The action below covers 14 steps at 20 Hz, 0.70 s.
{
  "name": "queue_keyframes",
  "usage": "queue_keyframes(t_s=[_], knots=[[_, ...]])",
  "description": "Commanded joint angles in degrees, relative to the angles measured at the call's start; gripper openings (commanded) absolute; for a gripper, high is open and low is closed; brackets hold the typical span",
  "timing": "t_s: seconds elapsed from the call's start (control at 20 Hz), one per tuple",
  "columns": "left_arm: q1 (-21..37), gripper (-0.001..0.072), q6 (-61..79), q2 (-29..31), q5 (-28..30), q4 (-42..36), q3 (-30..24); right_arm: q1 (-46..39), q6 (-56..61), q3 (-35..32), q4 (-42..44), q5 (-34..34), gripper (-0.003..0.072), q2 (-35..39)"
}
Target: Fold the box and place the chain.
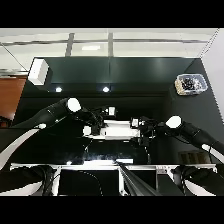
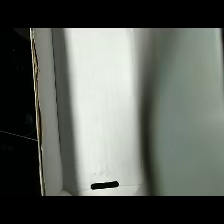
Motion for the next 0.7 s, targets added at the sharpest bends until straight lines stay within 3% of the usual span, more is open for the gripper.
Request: queue_keyframes(t_s=[0.0,0.1,0.15,0.2,0.25,0.35,0.4,0.45,0.5,0.55,0.65], knots=[[0.04,0.0164,-1.68,1.79,0.74,-0.09,0.07,0.04,-0.09,0.0,-0.02,0.02,0.0223,0.0],[0.04,0.0183,-4.59,4.04,2.01,2.56,0.07,0.04,-0.09,0.0,-0.04,0.0,0.0191,0.0],[0.04,0.0265,-6.45,5.49,1.77,5.22,0.07,0.04,-0.09,0.0,-0.04,0.0,0.0191,0.0],[0.04,0.0458,-9.29,7.15,1.16,7.87,0.07,0.04,-0.09,0.0,-0.04,0.0,0.0191,0.0],[0.04,0.0553,-13.99,8.85,0.85,10.73,0.07,0.04,-0.09,0.0,-0.02,0.0,0.0191,0.0],[0.04,0.061,-23.82,12.81,-2.34,17.07,0.07,0.04,-0.07,0.0,-0.02,0.0,0.0192,0.0],[0.04,0.0595,-29.05,14.58,-5.44,20.0,0.04,0.04,-0.07,0.0,-0.02,-0.02,0.0191,0.0],[0.04,0.0433,-35.06,15.85,-9.31,22.25,0.04,0.04,-0.07,0.0,-0.02,-0.02,0.0192,0.0],[0.04,0.0157,-40.35,16.39,-13.75,23.5,0.04,0.04,-0.07,0.0,-0.02,-0.02,0.0192,0.0],[0.0,0.0022,-42.49,16.33,-17.11,23.26,0.0,0.04,-0.07,0.0,-0.02,-0.02,0.0191,0.0],[-0.46,0.0022,-47.91,16.28,-18.67,17.75,-0.9,0.04,-0.09,0.0,-0.02,-0.02,0.0192,0.0]])
